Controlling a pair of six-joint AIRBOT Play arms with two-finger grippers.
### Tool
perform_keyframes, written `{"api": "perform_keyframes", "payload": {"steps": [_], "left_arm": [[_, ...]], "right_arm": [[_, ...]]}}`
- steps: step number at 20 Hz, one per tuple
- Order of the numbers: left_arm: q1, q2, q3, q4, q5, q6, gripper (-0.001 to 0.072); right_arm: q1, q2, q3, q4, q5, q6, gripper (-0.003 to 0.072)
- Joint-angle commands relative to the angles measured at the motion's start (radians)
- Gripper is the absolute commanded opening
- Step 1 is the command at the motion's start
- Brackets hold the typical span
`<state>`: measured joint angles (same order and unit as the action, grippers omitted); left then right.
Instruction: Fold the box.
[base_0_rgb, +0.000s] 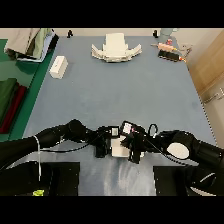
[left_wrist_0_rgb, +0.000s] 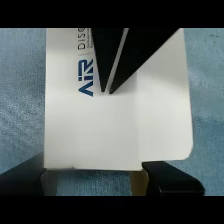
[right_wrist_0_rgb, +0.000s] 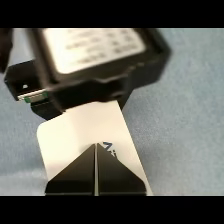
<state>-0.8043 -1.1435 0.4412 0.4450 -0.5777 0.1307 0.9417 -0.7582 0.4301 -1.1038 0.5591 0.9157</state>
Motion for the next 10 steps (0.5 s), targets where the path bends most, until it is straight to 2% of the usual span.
{"api": "perform_keyframes", "payload": {"steps": [1,3,5,6,8,9,10], "left_arm": [[0.000,0.000,0.000,0.000,0.000,0.000,0.0468],[0.000,0.000,0.000,0.000,0.000,0.000,0.0468],[0.000,0.000,0.000,0.000,0.000,0.000,0.0468],[0.000,0.000,0.000,0.000,0.000,0.000,0.0468],[0.000,0.000,0.000,0.000,0.000,0.000,0.0468],[0.000,0.000,0.000,0.000,0.000,0.000,0.0468],[0.000,0.000,0.000,0.000,0.000,0.000,0.0468]], "right_arm": [[0.048,0.061,-0.006,-0.111,-0.008,0.000,0.0151],[0.065,0.098,-0.006,-0.154,0.008,-0.001,0.0305],[0.064,0.118,-0.006,-0.167,0.053,-0.013,0.0339],[0.064,0.117,-0.006,-0.177,0.078,-0.019,0.0418],[0.064,0.106,-0.008,-0.215,0.126,-0.019,0.0456],[0.064,0.096,-0.008,-0.240,0.137,-0.019,0.0523],[0.064,0.085,-0.008,-0.264,0.142,-0.020,0.0526]]}}
